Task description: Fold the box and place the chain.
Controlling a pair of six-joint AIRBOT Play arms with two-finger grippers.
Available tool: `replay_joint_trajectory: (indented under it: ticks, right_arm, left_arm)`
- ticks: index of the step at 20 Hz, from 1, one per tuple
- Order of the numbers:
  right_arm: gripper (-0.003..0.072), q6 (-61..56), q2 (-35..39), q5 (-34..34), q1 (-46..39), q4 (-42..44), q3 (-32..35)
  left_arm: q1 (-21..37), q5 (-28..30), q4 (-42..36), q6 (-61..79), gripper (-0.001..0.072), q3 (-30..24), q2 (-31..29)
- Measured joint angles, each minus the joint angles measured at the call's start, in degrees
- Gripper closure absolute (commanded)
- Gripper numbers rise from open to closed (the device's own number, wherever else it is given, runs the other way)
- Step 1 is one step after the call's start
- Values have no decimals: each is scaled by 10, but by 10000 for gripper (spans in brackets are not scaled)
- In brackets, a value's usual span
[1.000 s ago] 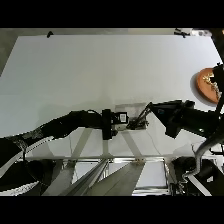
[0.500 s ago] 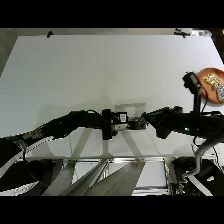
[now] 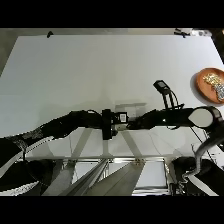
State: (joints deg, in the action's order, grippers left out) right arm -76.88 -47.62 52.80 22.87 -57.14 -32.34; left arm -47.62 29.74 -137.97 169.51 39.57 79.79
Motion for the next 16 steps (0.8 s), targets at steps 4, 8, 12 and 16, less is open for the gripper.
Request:
replay_joint_trajectory:
  ticks: [4, 8, 12, 16]
  right_arm:
    - [425, 22, -47, -13, 0, 4, 2]
    - [424, 40, -58, -15, 0, 5, 2]
    - [427, 58, -16, 10, -10, -8, -10]
    - [510, 79, 47, 97, -51, -122, -20]
  left_arm:
    - [0, 0, 0, 0, 436, 0, 0]
    - [0, 0, 0, 0, 436, 0, 0]
    - [0, 0, 0, 0, 436, 0, 0]
    - [0, 0, 0, 0, 436, 0, 0]
